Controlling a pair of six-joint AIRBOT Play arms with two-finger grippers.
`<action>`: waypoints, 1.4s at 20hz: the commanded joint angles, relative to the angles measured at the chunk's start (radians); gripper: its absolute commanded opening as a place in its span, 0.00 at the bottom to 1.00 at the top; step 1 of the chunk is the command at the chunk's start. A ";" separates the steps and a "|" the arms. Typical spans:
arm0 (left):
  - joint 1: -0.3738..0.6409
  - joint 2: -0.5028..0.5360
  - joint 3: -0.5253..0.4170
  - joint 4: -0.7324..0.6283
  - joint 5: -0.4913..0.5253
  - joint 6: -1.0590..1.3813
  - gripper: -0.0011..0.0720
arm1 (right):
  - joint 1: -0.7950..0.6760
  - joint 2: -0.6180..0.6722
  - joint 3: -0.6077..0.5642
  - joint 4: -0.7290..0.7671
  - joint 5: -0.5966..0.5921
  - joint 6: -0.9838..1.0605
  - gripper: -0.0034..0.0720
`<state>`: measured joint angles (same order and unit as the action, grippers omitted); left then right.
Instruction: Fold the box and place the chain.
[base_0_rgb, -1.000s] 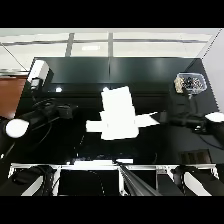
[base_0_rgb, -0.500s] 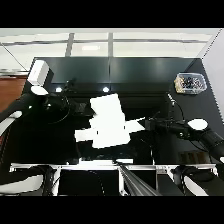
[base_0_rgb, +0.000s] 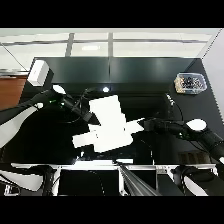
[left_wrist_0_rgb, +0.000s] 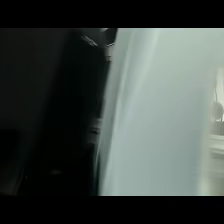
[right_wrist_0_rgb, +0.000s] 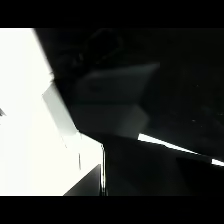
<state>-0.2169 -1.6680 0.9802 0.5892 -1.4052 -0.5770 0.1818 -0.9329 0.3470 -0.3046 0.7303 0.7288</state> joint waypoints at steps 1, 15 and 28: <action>-0.005 -0.016 0.046 0.032 -0.009 0.082 0.05 | -0.003 0.000 0.005 -0.091 0.002 -0.001 0.16; -0.200 0.253 -0.129 -0.001 0.465 0.755 0.05 | 0.083 -0.006 0.335 -0.528 0.227 -0.428 0.99; -0.226 0.167 -0.129 0.005 0.495 0.752 0.05 | 0.240 -0.014 0.093 -0.567 0.095 -0.521 0.99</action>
<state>-0.4412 -1.4937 0.8513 0.5934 -0.9089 0.1692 0.3862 -0.9413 0.4866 -0.8658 0.8700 0.2337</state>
